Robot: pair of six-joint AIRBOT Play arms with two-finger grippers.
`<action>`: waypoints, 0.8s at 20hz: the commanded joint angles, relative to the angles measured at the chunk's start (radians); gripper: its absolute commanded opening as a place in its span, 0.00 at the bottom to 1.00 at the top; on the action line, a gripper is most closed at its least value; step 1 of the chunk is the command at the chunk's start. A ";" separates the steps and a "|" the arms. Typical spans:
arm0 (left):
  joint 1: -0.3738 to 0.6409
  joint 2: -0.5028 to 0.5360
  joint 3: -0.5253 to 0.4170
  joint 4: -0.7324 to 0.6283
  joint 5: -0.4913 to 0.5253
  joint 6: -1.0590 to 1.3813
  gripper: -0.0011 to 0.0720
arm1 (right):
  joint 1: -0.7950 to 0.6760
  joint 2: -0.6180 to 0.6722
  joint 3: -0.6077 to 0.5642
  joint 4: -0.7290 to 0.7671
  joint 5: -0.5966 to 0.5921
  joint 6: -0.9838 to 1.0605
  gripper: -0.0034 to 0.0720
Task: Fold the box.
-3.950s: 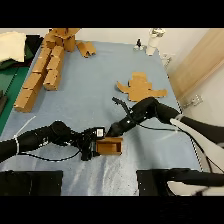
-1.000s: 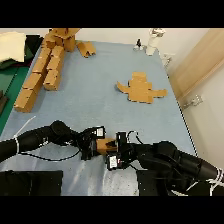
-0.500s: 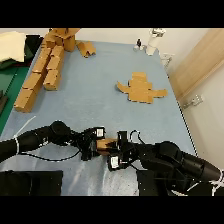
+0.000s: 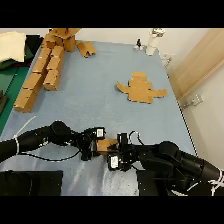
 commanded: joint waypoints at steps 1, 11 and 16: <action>0.000 0.000 0.001 0.000 0.000 -0.001 0.73 | 0.000 0.009 0.006 0.008 -0.019 0.023 0.26; 0.000 0.000 0.001 0.000 0.001 -0.001 0.73 | -0.260 0.278 0.157 -0.407 -0.761 1.505 0.05; 0.000 0.000 0.001 0.000 0.000 -0.001 0.73 | -0.343 0.237 -0.061 0.309 -0.482 1.504 0.05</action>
